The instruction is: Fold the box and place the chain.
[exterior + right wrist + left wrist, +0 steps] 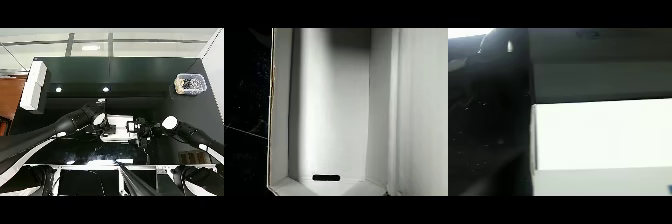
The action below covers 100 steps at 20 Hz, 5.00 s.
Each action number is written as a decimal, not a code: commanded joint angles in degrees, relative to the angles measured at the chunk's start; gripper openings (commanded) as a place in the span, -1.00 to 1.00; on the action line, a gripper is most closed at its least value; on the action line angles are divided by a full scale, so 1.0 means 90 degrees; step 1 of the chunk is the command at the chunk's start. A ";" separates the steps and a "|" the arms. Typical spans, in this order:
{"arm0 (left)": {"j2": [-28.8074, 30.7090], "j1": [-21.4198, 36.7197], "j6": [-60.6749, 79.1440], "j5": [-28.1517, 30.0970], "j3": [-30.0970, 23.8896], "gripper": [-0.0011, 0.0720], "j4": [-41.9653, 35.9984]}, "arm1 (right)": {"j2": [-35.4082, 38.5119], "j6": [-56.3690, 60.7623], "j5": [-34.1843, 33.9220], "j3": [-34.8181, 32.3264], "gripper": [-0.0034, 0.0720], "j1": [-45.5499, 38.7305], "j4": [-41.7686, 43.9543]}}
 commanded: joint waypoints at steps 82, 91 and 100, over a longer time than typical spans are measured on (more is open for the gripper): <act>-0.0114 0.0117 -0.0248 0.0044 0.0177 -0.87 0.0393 | 0.0668 0.0920 -0.0522 0.0007 -0.57 0.0432 0.0321; -0.0119 0.0119 -0.0245 0.0041 0.0177 -0.87 0.0396 | 0.0631 0.1430 -0.0629 0.0007 0.05 0.0505 0.0253; -0.0119 0.0119 -0.0248 0.0044 0.0177 -0.88 0.0396 | 0.0631 0.1443 -0.0619 0.0007 -0.54 0.0505 0.0253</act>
